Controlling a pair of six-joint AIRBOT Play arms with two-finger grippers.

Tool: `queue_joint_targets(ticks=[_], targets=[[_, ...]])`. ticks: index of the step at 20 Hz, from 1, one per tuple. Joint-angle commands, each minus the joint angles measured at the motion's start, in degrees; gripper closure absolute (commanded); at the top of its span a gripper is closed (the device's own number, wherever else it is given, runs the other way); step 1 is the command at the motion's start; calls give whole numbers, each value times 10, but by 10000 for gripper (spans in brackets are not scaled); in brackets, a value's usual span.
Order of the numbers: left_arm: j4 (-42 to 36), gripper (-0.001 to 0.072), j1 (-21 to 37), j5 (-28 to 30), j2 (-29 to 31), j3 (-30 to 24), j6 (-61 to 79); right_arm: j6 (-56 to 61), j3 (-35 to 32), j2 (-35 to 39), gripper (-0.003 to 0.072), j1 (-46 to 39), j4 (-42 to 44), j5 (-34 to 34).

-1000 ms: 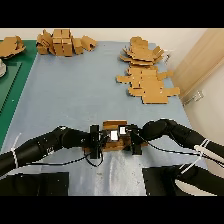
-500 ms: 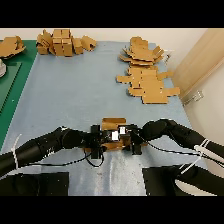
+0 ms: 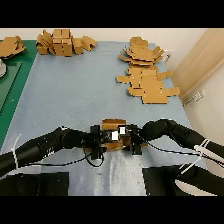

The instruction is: Fold the box.

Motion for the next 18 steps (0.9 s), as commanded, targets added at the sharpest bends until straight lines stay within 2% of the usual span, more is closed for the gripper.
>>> queue_joint_targets(ticks=[1,2,5,9,11,13,14,15,18], targets=[[7,519,2,-27,12,2,0,0,0,0,216,0,0,-1],[26,678,2,-48,28,2,-4,0,0,0,216,0,0,-2],[167,694,2,-70,91,2,-177,0,0,0,217,0,0,-4],[353,694,4,-130,184,2,-426,0,0,0,216,0,0,-4],[440,694,37,-167,226,-5,-641,0,0,0,216,0,0,-4],[485,695,112,-216,252,-40,-889,0,0,0,216,0,0,-4],[460,695,159,-242,255,-64,-958,0,0,0,216,0,0,-4],[401,695,200,-252,255,-86,-956,0,0,0,217,0,0,-4],[121,695,278,-204,255,-136,-807,0,0,0,216,0,0,-5]])
